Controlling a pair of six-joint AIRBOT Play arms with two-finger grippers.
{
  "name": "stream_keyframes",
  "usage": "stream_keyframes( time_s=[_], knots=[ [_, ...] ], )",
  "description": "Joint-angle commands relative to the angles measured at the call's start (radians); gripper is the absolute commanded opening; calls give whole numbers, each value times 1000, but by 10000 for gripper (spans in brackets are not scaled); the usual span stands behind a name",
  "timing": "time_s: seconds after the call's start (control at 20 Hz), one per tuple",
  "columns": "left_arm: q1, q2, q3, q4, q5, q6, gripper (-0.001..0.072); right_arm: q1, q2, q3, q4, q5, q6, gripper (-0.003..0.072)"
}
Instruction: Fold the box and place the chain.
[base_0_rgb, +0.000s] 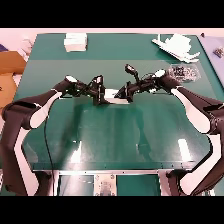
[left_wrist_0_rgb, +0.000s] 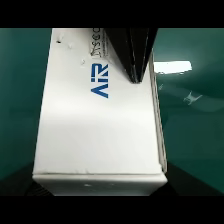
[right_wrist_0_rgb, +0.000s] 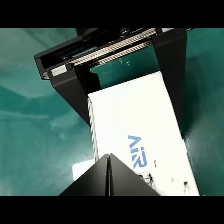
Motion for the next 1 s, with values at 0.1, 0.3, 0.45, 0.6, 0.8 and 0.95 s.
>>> stream_keyframes(
  time_s=[0.1, 0.3, 0.45, 0.6, 0.8, 0.95],
  knots=[
    [-1, 0, 0, -1, 2, 1, 362, -31, 80, 82, 98, 112, 58, 11],
    [-1, 0, 0, -1, 2, 1, 362, -75, 250, 114, 35, 58, 205, 11],
    [-1, 0, 0, -1, 1, 1, 362, -169, 348, 59, -86, 51, 479, 11],
    [-1, 0, 0, -1, 1, 1, 362, -260, 505, -135, -108, 13, 545, 11],
    [-1, 0, 0, -1, 1, 1, 362, -385, 752, -474, -157, -156, 546, 13],
    [-1, 0, 0, -2, 2, 1, 362, -466, 830, -620, -157, -175, 537, 13]
  ],
)
